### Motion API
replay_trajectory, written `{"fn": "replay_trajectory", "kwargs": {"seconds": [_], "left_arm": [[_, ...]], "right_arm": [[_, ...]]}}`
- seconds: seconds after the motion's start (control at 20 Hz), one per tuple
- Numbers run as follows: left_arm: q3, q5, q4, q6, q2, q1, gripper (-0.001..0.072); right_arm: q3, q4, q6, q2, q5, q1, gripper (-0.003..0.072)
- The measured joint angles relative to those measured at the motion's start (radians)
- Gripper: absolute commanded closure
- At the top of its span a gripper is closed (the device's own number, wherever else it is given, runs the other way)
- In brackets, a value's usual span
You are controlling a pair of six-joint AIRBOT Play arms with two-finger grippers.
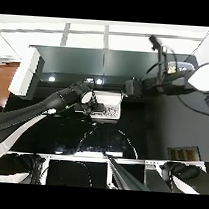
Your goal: Fold the box and place the chain.
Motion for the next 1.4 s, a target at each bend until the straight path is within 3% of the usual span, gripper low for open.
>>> {"fn": "replay_trajectory", "kwargs": {"seconds": [0.35, 0.4, 0.45, 0.5, 1.0, 1.05, 1.1, 1.15, 1.4], "left_arm": [[0.0, 0.0, 0.0, 0.0, 0.0, 0.0, 0.0682], [0.0, 0.0, 0.0, 0.0, 0.0, 0.0, 0.0682], [0.0, 0.0, 0.0, 0.0, 0.0, 0.0, 0.0682], [0.0, 0.0, 0.0, 0.0, 0.0, 0.0, 0.0682], [0.0, 0.009, 0.0, 0.011, 0.0, 0.001, 0.0674], [0.001, 0.008, -0.001, 0.021, 0.0, 0.001, 0.0522], [0.004, 0.005, -0.009, 0.027, 0.0, 0.001, 0.0275], [0.009, 0.0, -0.018, 0.032, 0.002, 0.002, 0.0178], [0.03, -0.027, -0.038, 0.092, 0.084, 0.003, 0.0179]], "right_arm": [[-0.112, 0.056, 0.016, -0.088, -0.099, 0.06, 0.0665], [-0.117, 0.058, 0.016, -0.105, -0.111, 0.068, 0.0558], [-0.119, 0.057, 0.018, -0.119, -0.12, 0.072, 0.0347], [-0.121, 0.049, 0.018, -0.13, -0.124, 0.072, 0.0318], [-0.126, -0.115, -0.009, -0.146, -0.047, -0.082, 0.0318], [-0.125, -0.128, -0.017, -0.146, -0.045, -0.086, 0.0318], [-0.126, -0.134, -0.023, -0.146, -0.043, -0.087, 0.0318], [-0.126, -0.142, -0.027, -0.146, -0.043, -0.089, 0.0318], [-0.126, -0.158, -0.04, -0.146, -0.043, -0.091, 0.0318]]}}
